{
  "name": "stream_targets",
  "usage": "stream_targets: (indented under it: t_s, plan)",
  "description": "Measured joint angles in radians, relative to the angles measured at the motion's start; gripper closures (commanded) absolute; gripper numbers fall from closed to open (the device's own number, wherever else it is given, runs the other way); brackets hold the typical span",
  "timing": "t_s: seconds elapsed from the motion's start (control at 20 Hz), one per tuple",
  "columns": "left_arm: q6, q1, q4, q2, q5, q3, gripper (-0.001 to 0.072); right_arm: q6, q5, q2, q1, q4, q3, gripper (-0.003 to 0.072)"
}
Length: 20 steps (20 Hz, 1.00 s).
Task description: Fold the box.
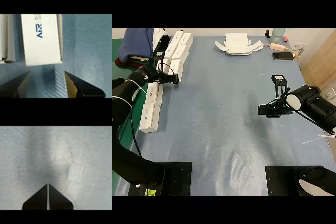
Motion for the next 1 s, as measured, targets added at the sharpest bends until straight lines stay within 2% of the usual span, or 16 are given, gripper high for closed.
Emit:
stream_targets:
  t_s: [0.05, 0.1, 0.15, 0.2, 0.4, 0.6, 0.75, 1.0]
  plan:
    - [0.000, 0.005, 0.004, 0.017, -0.048, 0.007, 0.0043, 0.000, 0.001, 0.000, 0.000, 0.000, 0.000, 0.0647]
    - [0.000, 0.008, 0.006, 0.037, -0.104, 0.016, 0.0157, 0.000, 0.002, 0.000, 0.000, 0.001, 0.000, 0.0647]
    - [0.000, 0.012, 0.006, 0.060, -0.159, 0.026, 0.0447, 0.000, 0.004, 0.000, 0.000, 0.003, 0.000, 0.0647]
    - [0.000, 0.014, 0.008, 0.079, -0.219, 0.035, 0.0692, 0.000, 0.005, 0.000, 0.000, 0.004, 0.000, 0.0647]
    - [-0.014, 0.018, 0.009, 0.172, -0.465, 0.074, 0.0700, 0.000, 0.009, -0.003, 0.000, 0.011, 0.005, 0.0673]
    - [-0.058, -0.028, 0.002, 0.294, -0.591, 0.055, 0.0701, -0.016, 0.006, -0.059, 0.000, 0.023, 0.079, 0.0682]
    - [-0.099, -0.126, 0.002, 0.409, -0.619, -0.053, 0.0700, -0.069, 0.010, -0.154, 0.000, 0.058, 0.198, 0.0682]
    - [-0.201, -0.327, 0.003, 0.554, -0.543, -0.254, 0.0695, -0.135, 0.040, -0.318, 0.000, 0.152, 0.402, 0.0682]
